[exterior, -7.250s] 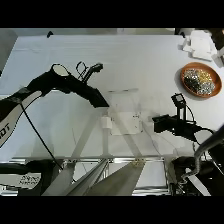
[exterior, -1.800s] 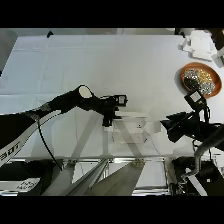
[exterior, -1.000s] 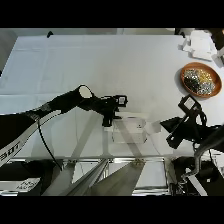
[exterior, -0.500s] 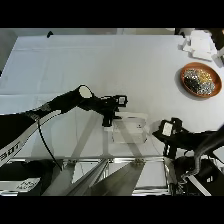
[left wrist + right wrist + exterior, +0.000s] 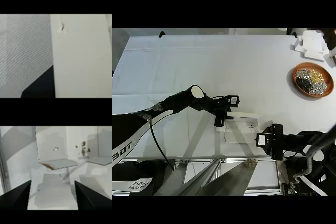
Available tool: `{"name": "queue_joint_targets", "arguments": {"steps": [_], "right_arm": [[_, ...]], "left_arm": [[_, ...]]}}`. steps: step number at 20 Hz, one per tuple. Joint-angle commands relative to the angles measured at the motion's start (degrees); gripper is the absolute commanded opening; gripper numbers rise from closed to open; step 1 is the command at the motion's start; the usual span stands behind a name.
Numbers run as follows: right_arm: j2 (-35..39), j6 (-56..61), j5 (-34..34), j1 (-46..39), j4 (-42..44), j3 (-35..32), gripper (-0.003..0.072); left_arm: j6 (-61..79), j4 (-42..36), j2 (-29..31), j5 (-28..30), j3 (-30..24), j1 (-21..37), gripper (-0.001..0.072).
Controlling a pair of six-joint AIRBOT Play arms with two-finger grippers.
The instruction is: Fold the box and place the chain.
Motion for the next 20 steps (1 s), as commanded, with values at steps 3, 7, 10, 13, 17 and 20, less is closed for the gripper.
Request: {"name": "queue_joint_targets", "arguments": {"steps": [3, 7, 10, 13, 17, 20], "right_arm": [[-0.15, -1.38, -7.76, 4.5, 0.46, -4.17, 0.0604], [-0.2, 3.1, -16.35, 9.27, 0.5, -4.81, 0.0603], [-1.2, 3.1, -17.94, 11.19, 0.09, -5.18, 0.0602], [-3.45, 3.1, -17.92, 11.37, -2.21, -5.18, 0.0602], [-3.98, 3.13, -18.62, 11.34, -2.58, -5.18, 0.0566], [-3.98, 8.41, -21.27, 11.37, -4.9, -5.18, 0.0535]], "left_arm": [[0.0, 0.0, 0.04, 0.02, 0.02, -0.04, 0.0011], [0.0, 0.0, 0.04, 0.0, 0.02, -0.04, 0.0011], [0.0, 0.0, 0.04, 0.02, 0.02, -0.04, 0.0011], [0.0, 0.0, 0.04, 0.02, 0.02, -0.04, 0.0011], [0.0, 0.0, 0.04, 0.02, 0.02, -0.04, 0.0011], [0.0, 0.0, 0.04, 0.02, 0.02, -0.04, 0.0011]]}}
